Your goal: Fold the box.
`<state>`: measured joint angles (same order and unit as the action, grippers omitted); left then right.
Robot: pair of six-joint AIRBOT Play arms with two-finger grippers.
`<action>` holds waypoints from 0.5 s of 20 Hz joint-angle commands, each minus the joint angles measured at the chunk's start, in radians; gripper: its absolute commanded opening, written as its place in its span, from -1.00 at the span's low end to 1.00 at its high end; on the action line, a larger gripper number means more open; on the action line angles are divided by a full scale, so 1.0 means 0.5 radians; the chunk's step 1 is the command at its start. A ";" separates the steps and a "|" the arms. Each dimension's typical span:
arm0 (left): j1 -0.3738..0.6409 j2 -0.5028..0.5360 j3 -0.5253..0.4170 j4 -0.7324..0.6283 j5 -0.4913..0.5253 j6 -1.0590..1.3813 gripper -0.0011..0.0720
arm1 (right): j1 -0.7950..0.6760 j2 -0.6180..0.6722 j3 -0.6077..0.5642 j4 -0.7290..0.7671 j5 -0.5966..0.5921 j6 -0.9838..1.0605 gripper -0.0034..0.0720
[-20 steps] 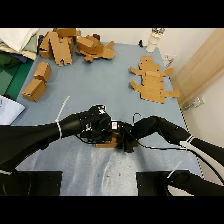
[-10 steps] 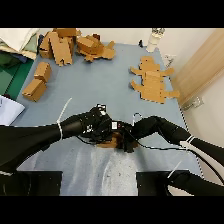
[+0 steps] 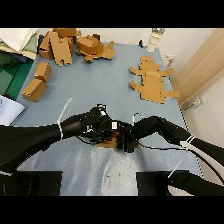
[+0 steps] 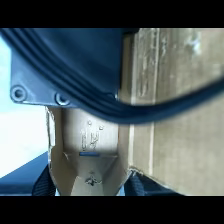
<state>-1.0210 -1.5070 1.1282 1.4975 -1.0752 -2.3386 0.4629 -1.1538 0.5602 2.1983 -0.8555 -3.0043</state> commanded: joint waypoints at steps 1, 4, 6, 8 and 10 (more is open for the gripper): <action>0.000 0.001 0.002 -0.010 -0.018 -0.011 0.03 | 0.001 -0.001 0.002 0.003 0.002 0.002 0.32; 0.000 0.001 0.002 -0.010 -0.022 -0.019 0.10 | 0.001 -0.001 0.002 0.003 0.002 0.002 0.32; 0.000 0.001 0.002 -0.010 -0.037 -0.019 0.10 | 0.001 -0.001 0.002 0.003 0.002 0.002 0.32; 0.000 0.001 0.003 -0.008 -0.055 -0.018 0.10 | 0.001 -0.001 0.002 0.003 0.002 0.002 0.32; 0.001 0.001 0.008 -0.008 -0.063 -0.018 0.10 | 0.001 -0.001 0.002 0.003 0.002 0.002 0.32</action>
<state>-1.0210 -1.5070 1.1301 1.4906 -1.0916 -2.3466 0.4633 -1.1538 0.5602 2.1983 -0.8543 -3.0047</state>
